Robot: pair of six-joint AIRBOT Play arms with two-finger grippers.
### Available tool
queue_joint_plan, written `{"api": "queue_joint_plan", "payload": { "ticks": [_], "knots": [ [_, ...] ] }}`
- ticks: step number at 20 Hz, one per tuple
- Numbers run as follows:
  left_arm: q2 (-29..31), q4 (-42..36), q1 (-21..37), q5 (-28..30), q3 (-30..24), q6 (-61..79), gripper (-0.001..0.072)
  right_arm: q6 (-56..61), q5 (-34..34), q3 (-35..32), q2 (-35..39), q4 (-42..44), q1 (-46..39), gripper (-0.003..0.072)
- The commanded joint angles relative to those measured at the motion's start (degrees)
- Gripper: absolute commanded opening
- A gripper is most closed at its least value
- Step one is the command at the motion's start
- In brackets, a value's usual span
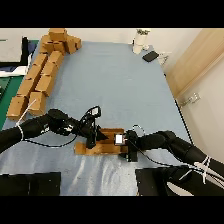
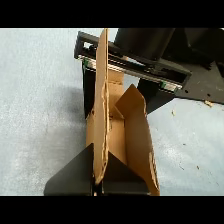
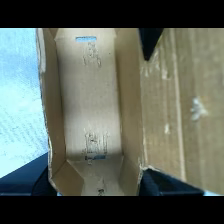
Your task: Fold the box.
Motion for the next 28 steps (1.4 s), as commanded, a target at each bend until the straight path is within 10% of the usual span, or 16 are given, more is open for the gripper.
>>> {"api": "queue_joint_plan", "payload": {
  "ticks": [1, 2, 3, 4, 10, 12, 13, 14, 18, 23, 28],
  "knots": [
    [0.02, -0.24, 0.07, -0.17, 0.04, -1.51, 0.0013, -0.04, -0.24, 0.0, 0.0, 0.04, 0.07, 0.0601],
    [0.02, -0.17, 0.17, -0.13, 0.04, -2.34, 0.0079, -0.04, -0.24, 0.0, 0.0, 0.04, 0.07, 0.0601],
    [0.02, -0.2, 0.2, 0.39, 0.04, -3.61, 0.0403, -0.04, -0.22, 0.0, 0.0, 0.04, 0.07, 0.0601],
    [0.07, -0.2, 0.26, 1.25, 0.04, -6.08, 0.0561, -0.04, -0.24, 0.0, 0.0, 0.04, 0.07, 0.0601],
    [6.62, 18.45, 5.81, -5.95, 0.09, -31.58, 0.0609, -0.04, -0.22, 0.0, 0.0, 0.04, 0.07, 0.0601],
    [11.34, 25.79, 6.97, -11.23, 0.09, -41.97, 0.0578, -0.04, -0.24, 0.0, 0.0, 0.04, 0.07, 0.0601],
    [13.25, 28.5, 6.88, -13.99, 0.09, -47.23, 0.0385, -0.04, -0.24, 0.0, 0.0, 0.07, 0.07, 0.0601],
    [14.8, 31.1, 6.67, -17.86, 0.09, -52.39, 0.0004, -0.04, -0.24, 0.0, 0.0, 0.07, 0.07, 0.0601],
    [15.34, 30.23, 3.04, -20.17, 0.04, -74.66, 0.0009, -0.04, -0.26, 0.0, 0.0, 0.04, 0.07, 0.0602],
    [9.62, 9.92, -3.8, -2.99, 0.55, -74.16, 0.0009, -0.04, -0.24, 0.02, 0.0, 0.04, 0.07, 0.0601],
    [1.51, 8.44, -0.42, 3.34, 5.55, -72.41, 0.0007, -0.04, -0.28, 0.02, 0.0, 0.04, 0.07, 0.0601]
  ]
}}
